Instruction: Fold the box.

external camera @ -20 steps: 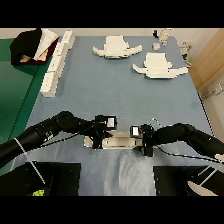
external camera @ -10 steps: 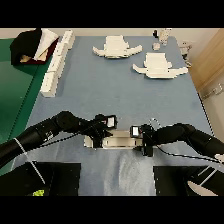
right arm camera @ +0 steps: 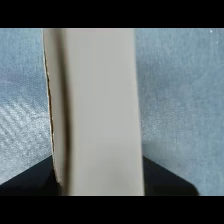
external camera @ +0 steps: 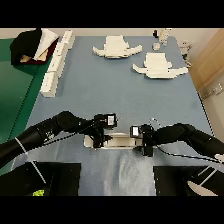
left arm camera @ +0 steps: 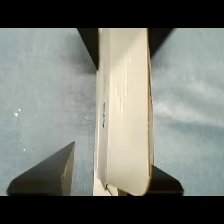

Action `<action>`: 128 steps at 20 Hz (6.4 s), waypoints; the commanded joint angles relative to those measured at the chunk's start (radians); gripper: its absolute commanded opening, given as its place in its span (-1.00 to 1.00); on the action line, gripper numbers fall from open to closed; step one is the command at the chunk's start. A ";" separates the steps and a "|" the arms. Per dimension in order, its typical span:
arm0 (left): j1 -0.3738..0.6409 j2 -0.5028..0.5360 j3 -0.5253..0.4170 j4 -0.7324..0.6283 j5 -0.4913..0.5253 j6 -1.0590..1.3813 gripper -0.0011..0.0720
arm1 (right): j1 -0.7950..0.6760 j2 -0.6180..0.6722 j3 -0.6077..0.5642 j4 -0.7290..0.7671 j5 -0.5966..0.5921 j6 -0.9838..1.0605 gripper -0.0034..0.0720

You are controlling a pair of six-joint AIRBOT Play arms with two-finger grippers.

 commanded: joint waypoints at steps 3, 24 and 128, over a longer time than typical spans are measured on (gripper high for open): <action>0.017 0.071 0.018 0.269 -0.025 -0.363 0.07 | 0.001 0.000 0.000 0.000 0.000 0.000 0.29; -0.123 -0.006 0.048 -0.003 0.201 -1.358 -0.93 | 0.001 0.000 0.000 -0.004 0.001 0.000 0.29; 0.094 0.398 -0.016 0.882 -0.479 -1.799 -0.93 | 0.001 0.000 0.000 -0.008 0.001 0.000 0.29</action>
